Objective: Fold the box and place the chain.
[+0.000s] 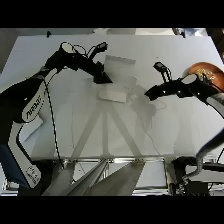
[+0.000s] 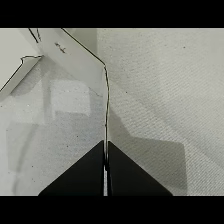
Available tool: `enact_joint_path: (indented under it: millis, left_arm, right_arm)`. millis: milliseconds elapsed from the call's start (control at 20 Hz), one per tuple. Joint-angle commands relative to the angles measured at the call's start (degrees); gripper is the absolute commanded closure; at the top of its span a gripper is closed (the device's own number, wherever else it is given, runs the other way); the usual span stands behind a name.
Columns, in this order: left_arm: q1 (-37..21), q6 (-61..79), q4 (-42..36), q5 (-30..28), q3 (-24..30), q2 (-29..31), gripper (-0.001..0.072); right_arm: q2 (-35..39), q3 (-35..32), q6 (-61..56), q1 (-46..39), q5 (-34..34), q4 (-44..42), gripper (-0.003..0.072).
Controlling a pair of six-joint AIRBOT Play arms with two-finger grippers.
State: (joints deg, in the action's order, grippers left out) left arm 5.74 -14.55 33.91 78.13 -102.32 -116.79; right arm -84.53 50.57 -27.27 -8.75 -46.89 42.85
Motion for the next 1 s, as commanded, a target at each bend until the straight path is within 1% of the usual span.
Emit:
enact_joint_path:
  millis: [0,250,450,600,650,700,750,900,950]
  left_arm:
    - [-0.1,0.0,0.0,0.2,0.0,0.0,0.0315]
    - [-0.1,0.8,0.9,-0.2,0.0,1.2,0.0314]
    - [-0.1,1.9,2.4,-3.2,0.0,2.0,0.0315]
    - [0.4,2.2,3.2,-2.9,0.0,2.0,0.0316]
    - [0.5,2.5,4.1,-2.9,0.0,2.0,0.0331]
    - [0.7,2.8,5.4,-2.9,0.0,2.1,0.0402]
    - [0.8,2.8,6.2,-2.9,0.0,2.1,0.0432]
    - [0.9,2.8,6.5,-3.0,0.0,2.6,0.0433]
    - [0.9,2.8,6.5,-2.9,0.0,2.8,0.0465]
  right_arm:
    - [0.0,0.0,0.0,0.0,0.0,0.0,0.0671]
    - [0.0,0.0,0.0,0.1,0.0,0.0,0.0671]
    - [0.0,0.0,0.0,0.0,0.0,0.0,0.0671]
    - [0.0,0.0,0.0,0.0,0.0,0.0,0.0671]
    - [0.0,0.0,0.0,0.0,0.0,0.0,0.0671]
    - [0.0,0.0,0.0,0.0,0.0,0.0,0.0671]
    - [0.0,0.0,0.0,0.0,0.0,0.0,0.0671]
    - [0.0,0.0,0.0,0.0,0.0,0.0,0.0671]
    - [0.0,0.0,0.0,0.0,0.0,0.0,0.0671]
